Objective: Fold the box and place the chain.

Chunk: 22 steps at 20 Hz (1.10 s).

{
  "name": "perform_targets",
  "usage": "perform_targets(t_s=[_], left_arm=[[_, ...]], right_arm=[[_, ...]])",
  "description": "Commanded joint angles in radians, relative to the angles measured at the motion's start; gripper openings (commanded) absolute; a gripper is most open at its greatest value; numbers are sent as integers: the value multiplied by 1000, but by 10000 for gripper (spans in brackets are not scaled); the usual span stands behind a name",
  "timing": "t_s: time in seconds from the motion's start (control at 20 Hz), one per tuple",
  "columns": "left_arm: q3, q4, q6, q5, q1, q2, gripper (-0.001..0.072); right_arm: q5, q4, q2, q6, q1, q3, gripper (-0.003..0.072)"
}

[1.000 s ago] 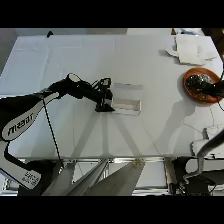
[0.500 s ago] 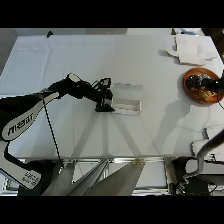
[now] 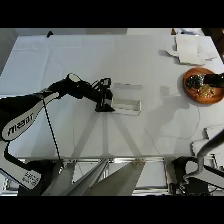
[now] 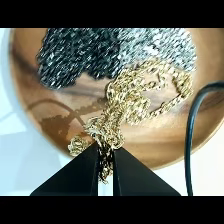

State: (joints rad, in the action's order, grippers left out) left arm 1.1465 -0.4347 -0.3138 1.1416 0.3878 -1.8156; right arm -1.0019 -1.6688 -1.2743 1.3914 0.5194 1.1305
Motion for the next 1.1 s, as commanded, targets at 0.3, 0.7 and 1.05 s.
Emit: perform_targets(t_s=[0.3, 0.7, 1.05], left_arm=[[0, 0, 0, 0, 0, 0, 141], [0, 0, 0, 0, 0, 0, 141], [0, 0, 0, 0, 0, 0, 141]], right_arm=[[-178, 31, 109, -12, -333, 0, 7], [-188, 84, 111, -1, -683, 0, 8], [18, 188, 108, -1, -901, 0, 8]])
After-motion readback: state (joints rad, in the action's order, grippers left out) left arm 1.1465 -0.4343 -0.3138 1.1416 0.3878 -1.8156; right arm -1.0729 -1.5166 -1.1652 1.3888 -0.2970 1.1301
